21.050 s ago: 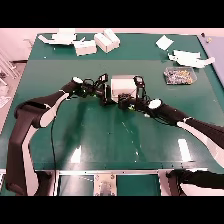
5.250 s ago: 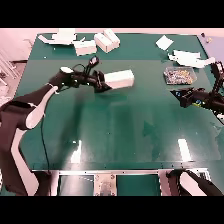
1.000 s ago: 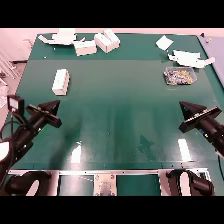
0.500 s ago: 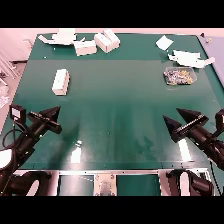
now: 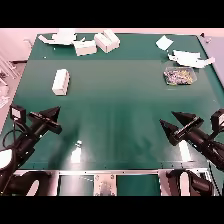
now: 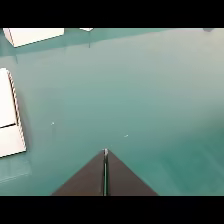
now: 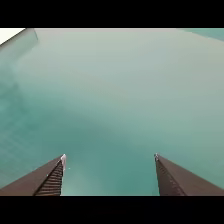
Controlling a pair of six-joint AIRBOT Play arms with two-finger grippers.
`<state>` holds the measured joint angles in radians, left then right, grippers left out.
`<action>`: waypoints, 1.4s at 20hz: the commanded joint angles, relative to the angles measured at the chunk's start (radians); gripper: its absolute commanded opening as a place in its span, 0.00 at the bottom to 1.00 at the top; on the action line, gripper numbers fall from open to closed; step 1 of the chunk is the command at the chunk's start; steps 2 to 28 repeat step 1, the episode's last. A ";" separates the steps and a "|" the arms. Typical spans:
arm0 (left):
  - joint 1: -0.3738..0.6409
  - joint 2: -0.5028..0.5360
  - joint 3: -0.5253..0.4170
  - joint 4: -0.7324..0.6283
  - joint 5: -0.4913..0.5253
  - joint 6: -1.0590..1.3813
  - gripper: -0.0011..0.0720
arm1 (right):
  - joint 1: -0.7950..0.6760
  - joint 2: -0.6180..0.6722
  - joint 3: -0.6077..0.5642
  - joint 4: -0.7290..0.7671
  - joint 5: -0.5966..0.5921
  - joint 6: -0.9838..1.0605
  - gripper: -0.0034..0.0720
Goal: Fold the box and place the chain.
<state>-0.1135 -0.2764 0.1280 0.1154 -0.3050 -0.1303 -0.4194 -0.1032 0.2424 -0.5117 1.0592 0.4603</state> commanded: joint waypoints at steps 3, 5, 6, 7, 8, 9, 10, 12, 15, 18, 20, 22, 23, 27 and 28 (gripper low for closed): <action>0.000 0.001 0.000 0.000 -0.001 0.000 0.04 | 0.000 0.001 0.000 0.000 0.005 0.000 0.92; 0.000 0.001 0.000 0.000 -0.001 0.000 0.04 | 0.000 0.001 0.000 0.000 0.005 0.000 0.92; 0.000 0.001 0.000 0.000 -0.001 0.000 0.04 | 0.000 0.001 0.000 0.000 0.005 0.000 0.92; 0.000 0.001 0.000 0.000 -0.001 0.000 0.04 | 0.000 0.001 0.000 0.000 0.005 0.000 0.92; 0.000 0.001 0.000 0.000 -0.001 0.000 0.04 | 0.000 0.001 0.000 0.000 0.005 0.000 0.92; 0.000 0.001 0.000 0.000 -0.001 0.000 0.04 | 0.000 0.001 0.000 0.000 0.005 0.000 0.92; 0.000 0.001 0.000 0.000 -0.001 0.000 0.04 | 0.000 0.001 0.000 0.000 0.005 0.000 0.92; 0.000 0.001 0.000 0.000 -0.001 0.000 0.04 | 0.000 0.001 0.000 0.000 0.005 0.000 0.92; 0.000 0.001 0.000 0.000 -0.001 0.000 0.04 | 0.000 0.001 0.000 0.000 0.005 0.000 0.92; 0.000 0.001 0.000 0.000 -0.001 0.000 0.04 | 0.000 0.001 0.000 0.000 0.005 0.000 0.92; 0.000 0.001 0.000 0.000 -0.001 0.000 0.04 | 0.000 0.001 0.000 0.000 0.005 0.000 0.92; 0.000 0.001 0.000 0.000 -0.001 0.000 0.04 | 0.000 0.001 0.000 0.000 0.005 0.000 0.92; 0.000 0.001 0.000 0.000 -0.001 0.000 0.04 | 0.000 0.001 0.000 0.000 0.005 0.000 0.92; 0.000 0.001 0.000 0.000 -0.001 0.000 0.04 | 0.000 0.001 0.000 0.000 0.005 0.000 0.92; 0.000 0.001 0.000 0.000 -0.001 0.000 0.04 | 0.000 0.001 0.000 0.000 0.005 0.000 0.92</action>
